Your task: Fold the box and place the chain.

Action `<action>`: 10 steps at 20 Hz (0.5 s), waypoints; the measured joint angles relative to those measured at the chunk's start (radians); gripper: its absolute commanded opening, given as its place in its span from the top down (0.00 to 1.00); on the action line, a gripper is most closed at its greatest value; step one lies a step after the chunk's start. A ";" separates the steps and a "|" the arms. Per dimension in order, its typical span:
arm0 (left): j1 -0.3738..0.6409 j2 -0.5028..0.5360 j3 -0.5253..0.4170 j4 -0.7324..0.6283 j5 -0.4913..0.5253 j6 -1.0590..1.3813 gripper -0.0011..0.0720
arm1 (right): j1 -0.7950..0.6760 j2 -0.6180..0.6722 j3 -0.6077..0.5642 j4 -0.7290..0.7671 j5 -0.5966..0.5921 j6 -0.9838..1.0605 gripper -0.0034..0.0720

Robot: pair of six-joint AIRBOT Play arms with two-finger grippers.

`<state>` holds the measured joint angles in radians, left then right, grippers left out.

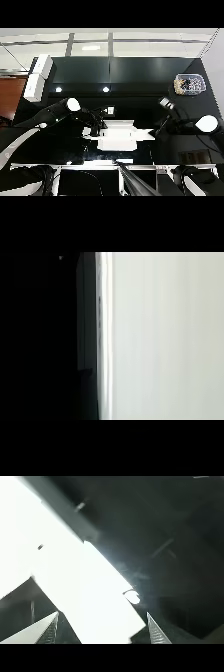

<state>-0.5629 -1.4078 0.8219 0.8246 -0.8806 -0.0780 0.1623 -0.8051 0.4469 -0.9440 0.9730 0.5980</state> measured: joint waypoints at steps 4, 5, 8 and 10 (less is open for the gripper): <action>-0.003 0.000 0.000 0.013 0.002 0.000 0.95 | 0.101 -0.001 -0.050 -0.016 -0.014 -0.134 0.10; -0.003 0.000 0.000 0.016 0.002 0.000 0.95 | 0.123 -0.002 -0.056 -0.021 -0.015 -0.159 0.10; -0.004 -0.001 0.000 0.019 0.002 0.000 0.95 | 0.186 -0.008 -0.066 0.001 -0.021 -0.237 0.10; -0.004 -0.001 0.000 0.021 0.002 0.000 0.95 | 0.228 -0.021 -0.068 0.031 -0.023 -0.304 0.10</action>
<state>-0.5671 -1.4086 0.8219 0.8455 -0.8783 -0.0780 0.3904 -0.8261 0.3790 -0.9127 0.9504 0.2939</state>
